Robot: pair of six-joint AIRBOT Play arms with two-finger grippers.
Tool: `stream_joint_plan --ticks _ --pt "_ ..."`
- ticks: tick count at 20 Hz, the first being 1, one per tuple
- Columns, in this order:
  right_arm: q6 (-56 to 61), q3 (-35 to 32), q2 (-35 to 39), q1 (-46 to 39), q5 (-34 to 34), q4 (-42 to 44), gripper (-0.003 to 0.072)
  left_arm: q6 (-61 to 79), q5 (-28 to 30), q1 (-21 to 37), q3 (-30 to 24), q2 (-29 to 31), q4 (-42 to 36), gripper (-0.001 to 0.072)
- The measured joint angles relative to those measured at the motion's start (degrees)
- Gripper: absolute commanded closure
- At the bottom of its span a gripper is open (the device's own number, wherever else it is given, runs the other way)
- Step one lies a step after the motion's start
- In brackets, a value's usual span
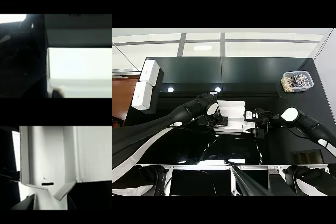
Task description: Fold the box and place the chain.
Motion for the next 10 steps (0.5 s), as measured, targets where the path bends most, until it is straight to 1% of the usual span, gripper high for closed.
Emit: stream_joint_plan --ticks 1,2,7,10 --pt "-0.2 0.0 0.0 0.0 0.1 0.4 0.0466 0.0 0.0 0.0 0.0 0.0 0.0 0.0684" --pt "-0.2 0.0 0.0 0.0 0.2 0.9 0.0500 0.0 0.0 0.0 0.0 0.0 0.0 0.0685" --pt "-0.3 0.0 -1.7 1.7 0.0 5.5 0.0501 0.0 -0.2 0.0 0.0 0.0 0.0 0.0684" --pt "-0.3 0.0 -3.2 3.6 -2.2 9.3 0.0501 0.0 -0.2 0.0 0.0 0.0 0.1 0.0684"
